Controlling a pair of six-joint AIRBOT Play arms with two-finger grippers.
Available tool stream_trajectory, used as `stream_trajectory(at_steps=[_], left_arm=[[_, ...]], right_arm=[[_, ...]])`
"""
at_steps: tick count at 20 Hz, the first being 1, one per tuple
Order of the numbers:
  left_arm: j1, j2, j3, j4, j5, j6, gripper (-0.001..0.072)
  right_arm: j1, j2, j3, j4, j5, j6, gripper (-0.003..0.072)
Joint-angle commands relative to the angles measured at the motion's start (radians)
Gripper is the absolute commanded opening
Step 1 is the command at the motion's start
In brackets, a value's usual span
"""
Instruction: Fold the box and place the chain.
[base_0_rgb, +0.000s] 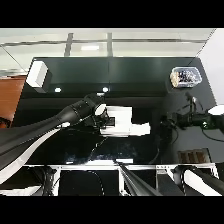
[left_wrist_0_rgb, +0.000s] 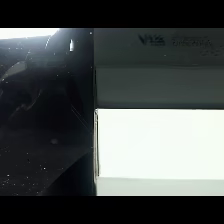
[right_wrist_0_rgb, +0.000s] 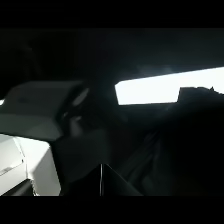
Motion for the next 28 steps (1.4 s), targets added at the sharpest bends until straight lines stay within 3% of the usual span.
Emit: stream_trajectory(at_steps=[1,6,10,11,13,14,18,20,23,25,28], left_arm=[[0.0,0.0,0.001,-0.004,-0.001,0.0,0.0027],[0.0,0.0,0.001,-0.005,-0.003,0.0,0.0027],[0.0,0.0,0.001,-0.005,-0.005,0.0,0.0027],[0.0,0.0,0.001,-0.005,-0.005,0.0,0.0027],[0.0,0.0,0.001,-0.005,-0.005,0.0,0.0027],[0.0,0.0,0.001,-0.005,-0.005,0.0,0.0027],[0.0,0.0,0.001,-0.005,-0.005,0.0,0.0027],[0.0,0.0,0.001,-0.005,-0.005,0.0,0.0027],[0.0,0.0,0.001,-0.005,-0.005,0.0,0.0027],[0.0,0.0,0.001,-0.006,-0.005,0.0,0.0027],[0.0,0.0,0.001,-0.007,-0.006,0.0,0.0027]], right_arm=[[0.042,-0.071,-0.116,0.218,0.015,-0.082,0.0016],[0.335,-0.203,-0.068,0.345,-0.081,-0.145,0.0017],[0.367,-0.206,0.039,0.27,0.001,-0.178,0.0018],[0.364,-0.206,0.068,0.234,0.032,-0.178,0.0047],[0.36,-0.206,0.117,0.202,0.098,-0.178,0.0594],[0.36,-0.206,0.134,0.203,0.128,-0.178,0.0624],[0.361,-0.206,0.143,0.269,0.165,-0.177,0.0613],[0.381,-0.206,0.146,0.299,0.162,-0.172,0.0467],[0.451,-0.206,0.151,0.287,0.11,-0.105,0.0466],[0.505,-0.206,0.165,0.252,0.066,-0.056,0.0359],[0.583,-0.206,0.233,0.072,0.019,0.101,0.036]])
